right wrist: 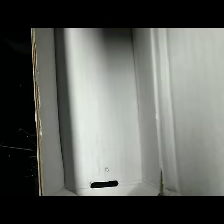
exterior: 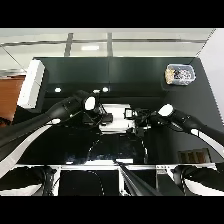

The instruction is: Fold the box and place the chain.

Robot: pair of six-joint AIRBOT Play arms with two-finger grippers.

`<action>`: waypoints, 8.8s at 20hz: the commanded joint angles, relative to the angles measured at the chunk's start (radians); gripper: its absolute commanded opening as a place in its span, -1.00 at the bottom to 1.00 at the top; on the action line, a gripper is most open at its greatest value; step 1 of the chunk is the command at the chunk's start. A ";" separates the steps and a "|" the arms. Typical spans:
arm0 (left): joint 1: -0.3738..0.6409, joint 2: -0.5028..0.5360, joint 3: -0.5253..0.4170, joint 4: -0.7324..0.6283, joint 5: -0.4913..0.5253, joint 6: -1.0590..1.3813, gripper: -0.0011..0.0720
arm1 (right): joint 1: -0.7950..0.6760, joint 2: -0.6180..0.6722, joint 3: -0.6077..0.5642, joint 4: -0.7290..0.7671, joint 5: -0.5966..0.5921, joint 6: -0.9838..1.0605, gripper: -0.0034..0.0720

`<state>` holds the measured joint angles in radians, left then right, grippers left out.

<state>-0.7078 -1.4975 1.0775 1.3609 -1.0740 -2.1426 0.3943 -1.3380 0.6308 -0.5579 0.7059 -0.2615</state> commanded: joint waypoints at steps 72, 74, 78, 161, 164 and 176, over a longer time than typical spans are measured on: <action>-0.063 -0.054 0.069 0.145 -0.056 -0.151 -0.90 | 0.017 0.059 0.005 0.113 0.068 0.039 -0.73; -0.063 -0.054 0.069 0.145 -0.057 -0.151 -0.90 | 0.017 0.059 0.005 0.113 0.068 0.045 -0.72; -0.063 -0.054 0.069 0.145 -0.056 -0.151 -0.90 | 0.017 0.059 0.005 0.113 0.062 0.053 -0.52; -0.060 -0.055 0.069 0.114 -0.071 -0.135 -0.90 | 0.354 -0.164 0.459 -0.940 0.426 2.491 -0.45; -0.060 -0.055 0.069 0.114 -0.071 -0.135 -0.90 | 0.354 -0.181 0.459 -0.935 0.428 2.496 -0.76; -0.059 -0.055 0.069 0.119 -0.071 -0.134 -0.90 | 0.352 -0.177 0.466 -0.913 0.409 2.490 0.00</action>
<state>-0.7673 -1.5517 1.1465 1.4834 -1.1473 -2.2738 0.7464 -1.5204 1.0950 -1.4647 1.1095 2.2303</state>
